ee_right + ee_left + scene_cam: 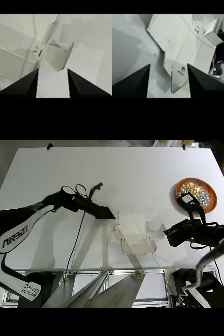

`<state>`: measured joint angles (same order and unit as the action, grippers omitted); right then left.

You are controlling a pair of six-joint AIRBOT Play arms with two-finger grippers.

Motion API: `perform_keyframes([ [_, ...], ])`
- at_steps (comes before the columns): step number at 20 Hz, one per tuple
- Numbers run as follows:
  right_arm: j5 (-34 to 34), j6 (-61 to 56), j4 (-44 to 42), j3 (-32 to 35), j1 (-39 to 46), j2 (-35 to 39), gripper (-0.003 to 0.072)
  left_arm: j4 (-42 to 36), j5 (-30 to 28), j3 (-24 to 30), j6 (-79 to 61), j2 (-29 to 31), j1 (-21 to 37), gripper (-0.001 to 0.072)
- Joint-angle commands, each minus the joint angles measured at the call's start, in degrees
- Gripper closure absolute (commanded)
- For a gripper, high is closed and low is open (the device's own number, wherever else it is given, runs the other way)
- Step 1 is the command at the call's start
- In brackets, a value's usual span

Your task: Fold the box and place the chain.

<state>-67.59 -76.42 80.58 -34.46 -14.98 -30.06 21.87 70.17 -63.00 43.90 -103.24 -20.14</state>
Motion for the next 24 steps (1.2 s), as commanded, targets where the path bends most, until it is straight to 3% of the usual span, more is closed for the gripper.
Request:
perform_keyframes([
  [1,-0.07,-0.07,-0.04,-0.04,0.00,0.04,0.0291,-1.84,-0.66,-0.39,0.52,-3.76,-3.43,0.0196],
  [8,-0.09,-0.20,-0.02,-0.04,0.00,0.04,0.0291,-0.92,-2.36,-5.57,6.45,-4.87,-6.21,0.0206],
  [13,-0.09,-0.20,-0.02,-0.04,0.00,0.04,0.0291,8.50,-1.44,-5.77,15.52,-4.92,-7.45,0.0216],
  [17,-0.09,-0.17,-0.02,-0.04,0.00,0.04,0.0291,1.33,-0.70,-5.77,12.81,-4.92,-7.72,0.0231],
  [24,-0.11,-0.20,-0.02,-0.04,0.00,0.04,0.0291,-1.90,-0.33,-5.77,11.41,-6.91,-11.54,0.0260],
])
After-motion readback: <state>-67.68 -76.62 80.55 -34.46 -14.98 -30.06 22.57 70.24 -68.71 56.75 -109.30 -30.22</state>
